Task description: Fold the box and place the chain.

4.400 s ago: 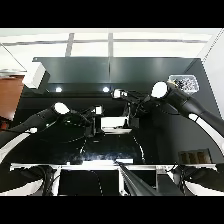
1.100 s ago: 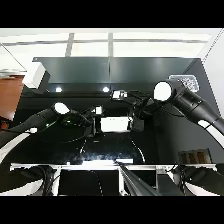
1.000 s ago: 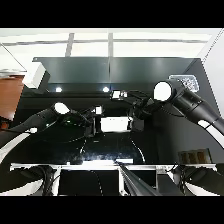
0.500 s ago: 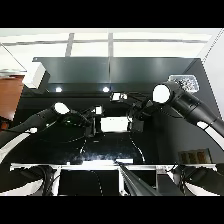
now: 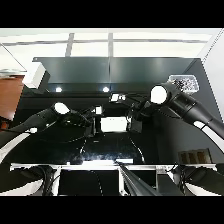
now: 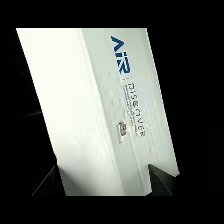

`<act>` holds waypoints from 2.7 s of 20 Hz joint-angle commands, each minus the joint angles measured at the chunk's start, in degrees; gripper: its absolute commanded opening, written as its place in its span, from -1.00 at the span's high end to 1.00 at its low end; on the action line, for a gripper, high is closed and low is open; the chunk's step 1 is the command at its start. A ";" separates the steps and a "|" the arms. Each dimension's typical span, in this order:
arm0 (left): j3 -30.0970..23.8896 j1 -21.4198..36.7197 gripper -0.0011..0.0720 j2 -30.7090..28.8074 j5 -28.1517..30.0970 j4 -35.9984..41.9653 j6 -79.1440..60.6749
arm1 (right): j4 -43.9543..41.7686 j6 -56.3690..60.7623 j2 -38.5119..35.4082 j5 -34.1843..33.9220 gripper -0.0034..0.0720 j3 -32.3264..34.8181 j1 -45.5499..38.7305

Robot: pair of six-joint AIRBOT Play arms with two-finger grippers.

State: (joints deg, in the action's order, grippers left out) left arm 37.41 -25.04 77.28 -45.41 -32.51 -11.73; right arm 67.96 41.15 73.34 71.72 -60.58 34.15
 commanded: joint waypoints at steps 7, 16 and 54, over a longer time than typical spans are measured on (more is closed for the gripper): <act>0.04 0.00 -0.38 0.02 0.00 -0.02 -0.02 | 2.58 0.02 0.15 -2.82 -0.95 0.02 0.44; 0.04 0.00 -0.38 0.02 0.00 -0.02 -0.02 | 2.49 0.02 0.85 -5.42 -0.92 0.02 0.46; 0.04 0.00 -0.38 0.02 0.02 -0.02 0.00 | -0.20 3.50 -1.31 2.32 -0.93 -5.14 1.11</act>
State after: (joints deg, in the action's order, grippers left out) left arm 37.41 -25.04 77.28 -45.39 -32.51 -11.66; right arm 68.47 44.27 72.49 72.60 -65.01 35.59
